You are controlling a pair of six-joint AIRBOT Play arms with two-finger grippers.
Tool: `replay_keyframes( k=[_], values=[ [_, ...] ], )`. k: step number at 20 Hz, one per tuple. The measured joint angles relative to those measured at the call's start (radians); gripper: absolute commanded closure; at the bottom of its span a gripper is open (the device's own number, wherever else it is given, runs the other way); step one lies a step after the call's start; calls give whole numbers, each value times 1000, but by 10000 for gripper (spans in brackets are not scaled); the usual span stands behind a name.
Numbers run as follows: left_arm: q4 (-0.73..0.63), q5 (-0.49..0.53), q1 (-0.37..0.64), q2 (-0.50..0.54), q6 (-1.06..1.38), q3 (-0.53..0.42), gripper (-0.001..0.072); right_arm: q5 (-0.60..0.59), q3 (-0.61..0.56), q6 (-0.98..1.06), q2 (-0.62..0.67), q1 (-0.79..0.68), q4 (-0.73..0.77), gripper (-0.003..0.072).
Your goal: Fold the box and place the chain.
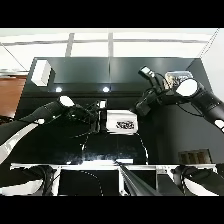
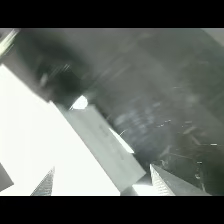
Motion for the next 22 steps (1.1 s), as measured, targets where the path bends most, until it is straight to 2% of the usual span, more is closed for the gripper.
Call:
replay_keyframes(
  k=[2,5,13,22],
  values=[
    [0,0,0,0,0,0,206,61,0,-63,-1,13,-29,-5],
    [0,0,0,0,0,0,206,89,-26,-132,-1,47,-69,-5],
    [0,0,0,0,0,0,206,27,-64,-329,-1,132,-93,-5],
    [0,-1,0,0,0,0,206,18,-71,-370,-6,171,-97,-5]
  ],
)
